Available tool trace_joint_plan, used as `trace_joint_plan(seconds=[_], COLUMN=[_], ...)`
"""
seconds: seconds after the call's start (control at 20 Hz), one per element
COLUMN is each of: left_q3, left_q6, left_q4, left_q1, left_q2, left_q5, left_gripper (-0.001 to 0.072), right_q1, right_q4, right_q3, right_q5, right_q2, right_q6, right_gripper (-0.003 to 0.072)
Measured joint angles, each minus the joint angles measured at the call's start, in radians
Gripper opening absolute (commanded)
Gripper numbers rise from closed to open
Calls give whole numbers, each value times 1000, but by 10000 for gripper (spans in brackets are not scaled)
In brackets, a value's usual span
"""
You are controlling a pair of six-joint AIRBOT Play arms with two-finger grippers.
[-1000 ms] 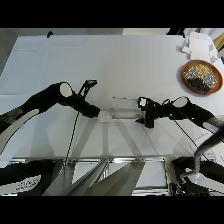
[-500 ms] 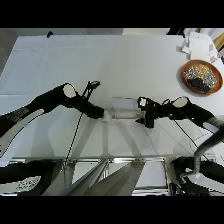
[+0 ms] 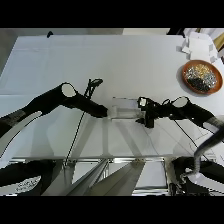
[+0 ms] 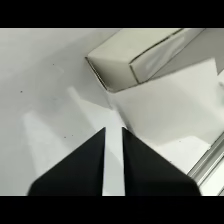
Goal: Fold the box and place the chain.
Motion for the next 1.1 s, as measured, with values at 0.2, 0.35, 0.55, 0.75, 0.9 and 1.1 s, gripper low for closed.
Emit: trace_joint_plan(seconds=[0.2, 0.35, 0.55, 0.75, 0.9, 1.1], left_q3=[0, 0, 0, 0, 1, 1], left_q6=[1, 1, 1, 1, 0, -11], left_q4=[-12, -23, -29, -37, -39, -41], left_q1=[-23, -39, -48, -48, -46, -47], left_q2=[10, 13, 16, 29, 39, 43], left_q5=[5, 15, 22, 27, 42, 48], left_gripper=[155, 157, 158, 223, 223, 253], right_q1=[0, 0, 0, 0, 0, 0], right_q4=[0, 0, 0, 0, 0, 0], right_q3=[0, 0, 0, 0, 0, 0], right_q5=[0, 0, 0, 0, 0, 0], right_q2=[0, 0, 0, 0, 0, 0], right_q6=[0, 0, -2, 1, 0, 0], right_gripper=[357, 356, 357, 357, 356, 357])
